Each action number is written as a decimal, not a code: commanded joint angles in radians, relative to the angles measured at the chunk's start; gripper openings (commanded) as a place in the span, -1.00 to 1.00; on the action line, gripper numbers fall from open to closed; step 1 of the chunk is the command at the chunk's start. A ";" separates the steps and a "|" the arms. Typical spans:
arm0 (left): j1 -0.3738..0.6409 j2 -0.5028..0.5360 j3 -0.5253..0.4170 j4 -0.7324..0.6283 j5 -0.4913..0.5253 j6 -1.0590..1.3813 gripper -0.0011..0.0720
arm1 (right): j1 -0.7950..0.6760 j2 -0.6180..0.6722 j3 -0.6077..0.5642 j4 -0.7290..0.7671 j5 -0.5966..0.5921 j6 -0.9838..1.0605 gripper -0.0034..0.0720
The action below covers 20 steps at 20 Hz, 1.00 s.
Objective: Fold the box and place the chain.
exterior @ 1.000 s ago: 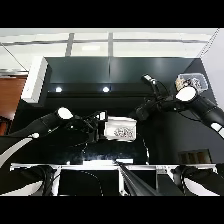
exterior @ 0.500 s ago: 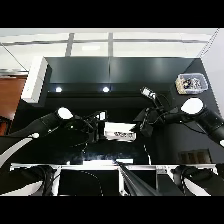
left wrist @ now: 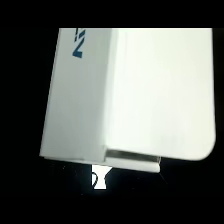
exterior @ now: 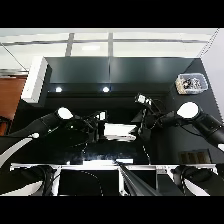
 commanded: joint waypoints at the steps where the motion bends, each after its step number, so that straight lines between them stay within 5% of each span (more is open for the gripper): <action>1: 0.000 0.000 0.000 0.000 0.000 0.001 0.35 | 0.045 0.000 -0.001 -0.006 -0.057 -0.026 0.76; 2: 0.000 0.000 0.000 0.000 0.000 0.001 0.35 | 0.047 0.000 -0.001 -0.006 -0.066 -0.026 0.74; 3: 0.000 0.000 0.000 0.000 0.000 0.001 0.35 | 0.047 0.000 -0.001 -0.007 -0.059 -0.026 0.38; 4: -0.001 0.000 0.000 0.000 0.000 0.001 0.35 | 0.047 0.000 -0.001 -0.008 -0.047 -0.026 0.27; 13: 0.000 0.000 0.000 0.000 0.000 0.001 0.35 | 0.047 0.000 -0.001 -0.029 -0.035 -0.011 0.21; 15: 0.000 0.000 0.000 0.000 0.000 0.001 0.35 | 0.047 0.000 -0.001 -0.030 -0.011 -0.007 -0.41; 20: 0.000 0.000 0.000 0.000 0.000 0.001 0.35 | 0.047 0.000 -0.001 -0.029 0.003 -0.007 -0.40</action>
